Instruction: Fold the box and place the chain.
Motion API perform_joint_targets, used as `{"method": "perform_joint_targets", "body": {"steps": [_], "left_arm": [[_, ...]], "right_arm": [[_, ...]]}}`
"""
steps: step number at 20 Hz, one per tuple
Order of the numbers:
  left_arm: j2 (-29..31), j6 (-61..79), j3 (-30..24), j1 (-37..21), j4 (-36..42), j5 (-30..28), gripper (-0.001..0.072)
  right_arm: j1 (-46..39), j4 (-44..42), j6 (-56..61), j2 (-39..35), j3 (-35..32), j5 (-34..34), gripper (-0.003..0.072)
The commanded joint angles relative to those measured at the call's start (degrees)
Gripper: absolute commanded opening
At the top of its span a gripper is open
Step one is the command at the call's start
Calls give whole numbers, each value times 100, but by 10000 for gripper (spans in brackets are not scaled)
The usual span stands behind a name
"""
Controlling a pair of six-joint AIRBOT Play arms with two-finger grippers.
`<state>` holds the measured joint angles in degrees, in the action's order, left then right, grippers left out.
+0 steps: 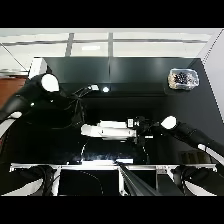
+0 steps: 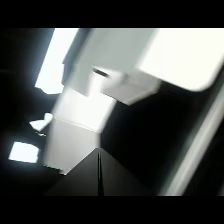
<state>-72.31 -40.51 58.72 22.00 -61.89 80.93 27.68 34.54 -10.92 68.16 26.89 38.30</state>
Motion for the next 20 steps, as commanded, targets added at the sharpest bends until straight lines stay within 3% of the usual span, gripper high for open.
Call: {"method": "perform_joint_targets", "body": {"steps": [1, 3, 6, 9, 12, 16, 19, 20], "left_arm": [[437, -474, -640, -74, 1515, 590, 30], [511, -262, -1458, 140, 2653, 28, 31], [514, 240, -2326, 341, 3897, -1397, 31], [514, 1027, -2588, 286, 5233, -2804, 31], [511, 1897, -2590, 190, 6186, -3442, 32], [446, 1982, -2590, 433, 5974, -4339, 32], [197, 2271, -2535, 929, 5119, -5370, 31], [109, 2271, -2485, 1082, 4907, -5471, 32]], "right_arm": [[7, -2, -4, 2, 0, 2, 578], [7, -2, -4, 2, 0, 0, 577], [7, -2, -4, 2, 0, 2, 578], [7, -2, -4, 2, 0, 2, 578], [7, -2, -4, 2, 0, 2, 577], [7, -2, -4, 2, 0, 2, 578], [7, -2, -4, 2, 0, 2, 578], [7, -2, -4, 2, 0, 2, 578]]}}
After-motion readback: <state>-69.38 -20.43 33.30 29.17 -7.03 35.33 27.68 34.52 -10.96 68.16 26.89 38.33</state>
